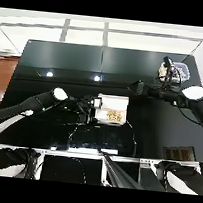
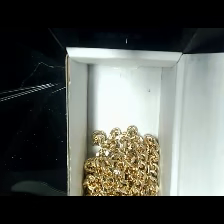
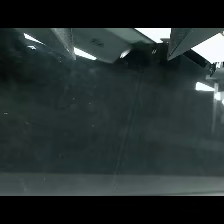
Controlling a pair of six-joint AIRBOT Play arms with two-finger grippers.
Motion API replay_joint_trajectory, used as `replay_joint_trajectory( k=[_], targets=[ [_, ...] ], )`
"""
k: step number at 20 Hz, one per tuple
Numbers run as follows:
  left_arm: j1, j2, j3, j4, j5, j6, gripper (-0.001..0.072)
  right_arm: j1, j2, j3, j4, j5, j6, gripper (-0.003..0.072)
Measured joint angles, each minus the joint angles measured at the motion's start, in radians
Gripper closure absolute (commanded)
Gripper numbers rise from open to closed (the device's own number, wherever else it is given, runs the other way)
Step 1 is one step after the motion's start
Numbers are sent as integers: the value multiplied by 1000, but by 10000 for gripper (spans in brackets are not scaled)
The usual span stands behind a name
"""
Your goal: Fold the box and place the chain.
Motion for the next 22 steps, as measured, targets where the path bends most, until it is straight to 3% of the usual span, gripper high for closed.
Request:
replay_joint_trajectory(
  k=[4,12,16,22],
  targets=[
    [0,0,0,-1,4,0,339,72,-35,8,-47,21,-143,42],
    [0,0,0,-1,4,-2,340,122,-8,42,-232,223,-463,42],
    [0,0,0,0,3,-2,339,158,-5,37,-250,241,-650,42],
    [0,0,0,0,3,-2,339,172,-15,20,-245,253,-739,43]
  ],
)
